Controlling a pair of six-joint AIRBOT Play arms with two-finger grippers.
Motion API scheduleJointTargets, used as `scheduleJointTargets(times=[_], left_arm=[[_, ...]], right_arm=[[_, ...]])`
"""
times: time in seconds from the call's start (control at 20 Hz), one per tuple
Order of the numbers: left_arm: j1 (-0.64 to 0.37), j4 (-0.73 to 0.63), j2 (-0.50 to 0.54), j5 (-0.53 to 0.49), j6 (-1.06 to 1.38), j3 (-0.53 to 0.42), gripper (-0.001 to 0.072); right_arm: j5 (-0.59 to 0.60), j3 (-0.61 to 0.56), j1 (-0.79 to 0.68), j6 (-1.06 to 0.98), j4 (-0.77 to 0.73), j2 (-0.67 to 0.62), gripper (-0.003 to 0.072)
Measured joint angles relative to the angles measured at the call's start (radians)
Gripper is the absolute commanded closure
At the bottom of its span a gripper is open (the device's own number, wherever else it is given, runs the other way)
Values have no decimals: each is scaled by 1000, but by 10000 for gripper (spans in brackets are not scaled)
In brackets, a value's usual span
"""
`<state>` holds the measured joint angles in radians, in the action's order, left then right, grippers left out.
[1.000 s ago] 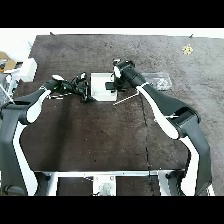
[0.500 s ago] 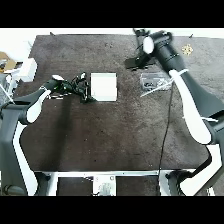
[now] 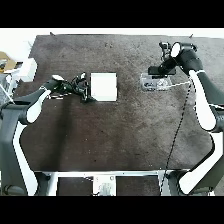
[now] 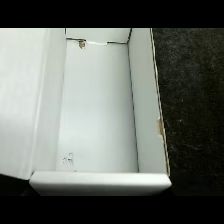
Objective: Fold the box and place the chain.
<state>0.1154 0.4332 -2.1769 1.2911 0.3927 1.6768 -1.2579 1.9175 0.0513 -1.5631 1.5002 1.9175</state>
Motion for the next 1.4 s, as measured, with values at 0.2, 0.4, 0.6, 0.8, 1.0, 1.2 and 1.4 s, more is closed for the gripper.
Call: scheduleJointTargets(times=[0.2,0.4,0.6,0.8,1.0,1.2,1.4], left_arm=[[0,0,0,0,0,0,256],[0,0,0,0,0,0,256],[0,0,0,0,0,0,256],[0,0,0,0,0,0,257],[0,0,0,0,0,0,256],[0,0,0,0,0,0,256],[0,0,0,0,0,0,256]], right_arm=[[8,-6,1,32,-48,50,500],[29,-8,14,46,-86,72,500],[38,-8,15,50,-93,91,500],[42,-8,16,50,-93,111,673],[42,4,16,50,-90,111,684],[34,15,16,50,-70,62,684],[11,17,17,50,-50,-25,684]])
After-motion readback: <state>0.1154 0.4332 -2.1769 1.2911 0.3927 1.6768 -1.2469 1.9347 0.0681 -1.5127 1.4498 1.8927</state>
